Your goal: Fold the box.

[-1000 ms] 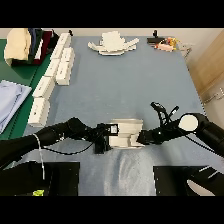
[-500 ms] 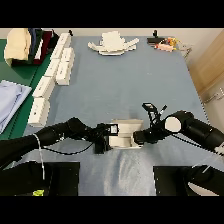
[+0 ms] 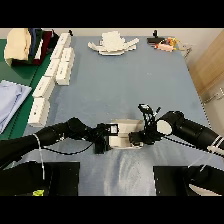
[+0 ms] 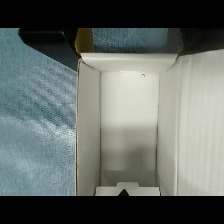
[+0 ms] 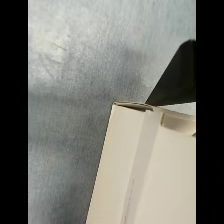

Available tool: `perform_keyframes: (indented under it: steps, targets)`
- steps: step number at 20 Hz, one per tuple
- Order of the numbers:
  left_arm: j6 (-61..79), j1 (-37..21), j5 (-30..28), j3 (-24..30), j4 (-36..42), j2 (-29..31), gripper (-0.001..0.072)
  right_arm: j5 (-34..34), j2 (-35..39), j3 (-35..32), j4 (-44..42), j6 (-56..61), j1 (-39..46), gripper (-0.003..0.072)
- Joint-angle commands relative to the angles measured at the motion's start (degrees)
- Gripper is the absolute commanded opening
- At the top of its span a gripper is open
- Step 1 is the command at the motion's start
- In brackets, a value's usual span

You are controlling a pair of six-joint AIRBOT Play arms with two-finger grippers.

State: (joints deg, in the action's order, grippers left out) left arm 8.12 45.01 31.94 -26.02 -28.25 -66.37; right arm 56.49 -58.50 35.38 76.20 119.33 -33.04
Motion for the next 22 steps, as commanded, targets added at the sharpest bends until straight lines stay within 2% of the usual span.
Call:
perform_keyframes:
  steps: [1, 3, 7, 8, 9, 10, 12, 13, 14, 15, 22]
  targets:
    - [0.0, 0.0, 0.0, 0.0, 0.0, 0.0, 0.0517, 0.0, -0.2, 0.2, 0.8, 2.8, -0.6, 0.0411]
    - [0.0, 0.0, 0.0, 0.0, 0.0, 0.0, 0.0517, 0.0, -0.2, 0.2, 1.1, 3.8, -0.6, 0.041]
    - [0.0, 0.0, 0.0, 0.0, 0.0, 0.0, 0.0518, 0.0, -0.5, 0.2, 1.2, 4.5, -0.7, 0.0337]
    - [0.0, 0.0, 0.0, 0.0, 0.0, 0.0, 0.0518, 0.0, -0.5, 0.2, 1.2, 4.6, -0.7, 0.0271]
    - [0.0, 0.0, 0.0, 0.0, 0.0, 0.0, 0.0519, 0.0, -0.5, 0.2, 1.2, 4.6, -0.7, 0.0261]
    - [0.0, 0.0, 0.0, 0.0, 0.0, 0.0, 0.0519, 0.0, -0.5, 0.2, 1.4, 4.6, -0.7, 0.0207]
    - [0.0, 0.0, 0.0, 0.0, 0.0, 0.0, 0.0526, 0.0, -0.6, 0.2, 1.6, 4.6, -0.7, 0.0187]
    - [0.0, 0.0, 0.0, 0.0, 0.0, 0.0, 0.0526, 0.0, -0.7, 0.2, 1.6, 4.6, -0.7, 0.0092]
    - [0.0, 0.0, 0.0, 0.0, 0.0, 0.0, 0.0526, 0.0, -1.0, 0.2, 1.6, 4.6, -0.7, 0.0081]
    - [0.0, 0.0, 0.0, 0.0, 0.0, 0.0, 0.0525, 0.0, -1.5, 0.2, 1.6, 4.5, -0.7, 0.0022]
    - [0.0, 0.0, 0.0, 0.0, 0.0, 0.0, 0.0527, 0.0, -2.7, 1.4, 1.7, 4.1, -0.7, 0.0008]
